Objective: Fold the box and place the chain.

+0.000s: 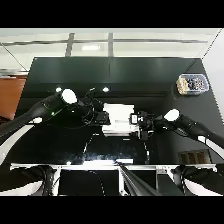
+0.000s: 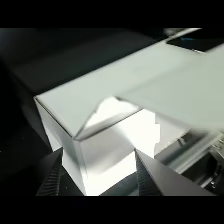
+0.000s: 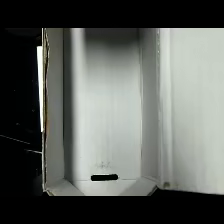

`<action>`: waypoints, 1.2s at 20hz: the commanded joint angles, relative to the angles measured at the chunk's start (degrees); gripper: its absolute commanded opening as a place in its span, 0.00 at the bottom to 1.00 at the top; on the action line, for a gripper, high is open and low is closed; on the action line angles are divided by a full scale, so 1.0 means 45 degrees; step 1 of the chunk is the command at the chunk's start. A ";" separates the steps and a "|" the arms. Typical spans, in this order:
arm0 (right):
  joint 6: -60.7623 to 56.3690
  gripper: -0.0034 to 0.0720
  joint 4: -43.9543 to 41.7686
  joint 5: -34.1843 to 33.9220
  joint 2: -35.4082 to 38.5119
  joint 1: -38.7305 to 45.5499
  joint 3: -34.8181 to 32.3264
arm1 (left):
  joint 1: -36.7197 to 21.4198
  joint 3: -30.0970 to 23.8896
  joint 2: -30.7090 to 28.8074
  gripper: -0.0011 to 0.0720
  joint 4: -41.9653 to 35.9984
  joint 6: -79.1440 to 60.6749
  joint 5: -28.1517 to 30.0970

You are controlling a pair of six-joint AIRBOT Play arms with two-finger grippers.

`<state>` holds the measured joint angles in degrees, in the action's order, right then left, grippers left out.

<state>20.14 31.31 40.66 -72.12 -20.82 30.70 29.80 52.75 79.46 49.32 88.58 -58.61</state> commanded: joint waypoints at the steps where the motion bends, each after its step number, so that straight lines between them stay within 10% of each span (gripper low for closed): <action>1: 0.0005 0.22 -0.0005 0.0000 0.0000 -0.0005 0.0000 | 0.0515 0.0073 -0.0005 0.71 0.1107 0.1185 0.0495; 24: -0.0044 0.22 -0.0053 -0.0087 0.0000 -0.0005 0.0000 | 0.3191 0.1987 0.0525 0.71 0.7640 0.7096 -0.1117</action>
